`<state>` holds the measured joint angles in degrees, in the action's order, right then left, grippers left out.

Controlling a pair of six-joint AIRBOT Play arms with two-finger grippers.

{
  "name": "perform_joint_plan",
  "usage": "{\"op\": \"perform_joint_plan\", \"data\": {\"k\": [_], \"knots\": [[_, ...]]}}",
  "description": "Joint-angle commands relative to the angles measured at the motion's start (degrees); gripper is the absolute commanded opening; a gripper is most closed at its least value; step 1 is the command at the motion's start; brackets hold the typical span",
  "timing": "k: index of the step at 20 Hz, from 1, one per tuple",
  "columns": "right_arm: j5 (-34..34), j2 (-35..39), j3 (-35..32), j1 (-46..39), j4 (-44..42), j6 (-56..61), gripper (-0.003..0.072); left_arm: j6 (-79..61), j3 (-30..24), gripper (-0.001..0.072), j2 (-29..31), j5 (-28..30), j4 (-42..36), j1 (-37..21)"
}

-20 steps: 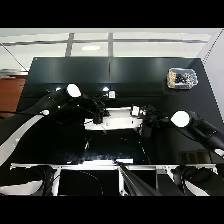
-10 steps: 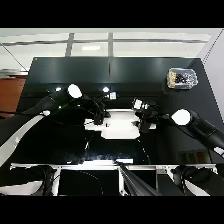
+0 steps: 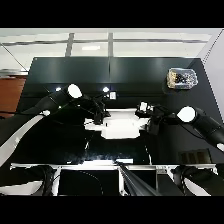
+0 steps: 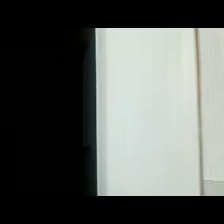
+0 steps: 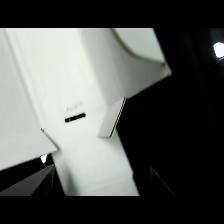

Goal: Fold the box and place the chain.

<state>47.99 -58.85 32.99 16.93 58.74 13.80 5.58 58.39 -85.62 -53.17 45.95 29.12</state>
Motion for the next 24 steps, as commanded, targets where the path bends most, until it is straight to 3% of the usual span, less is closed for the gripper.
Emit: {"op": "perform_joint_plan", "data": {"k": [1, 8, 19, 24], "knots": [[5.4, 0.3, -3.2, -2.0, -2.2, 0.7, 0.0698, 0.0, 0.0, 0.0032, 0.0, 0.1, 0.0, 0.0], [0.0, 0.2, -6.9, 7.7, -4.8, 0.5, 0.0699, 0.0, 0.0, 0.0032, 0.0, 0.1, 0.0, 0.0], [-13.1, 0.3, -6.8, 12.8, -6.6, 0.5, 0.0699, 0.0, 0.0, 0.0032, 0.0, 0.1, 0.0, 0.0], [-15.3, 1.7, -5.2, 12.7, -6.1, 0.5, 0.0698, 0.0, 0.0, 0.0032, 0.0, 0.1, 0.0, 0.0]]}}
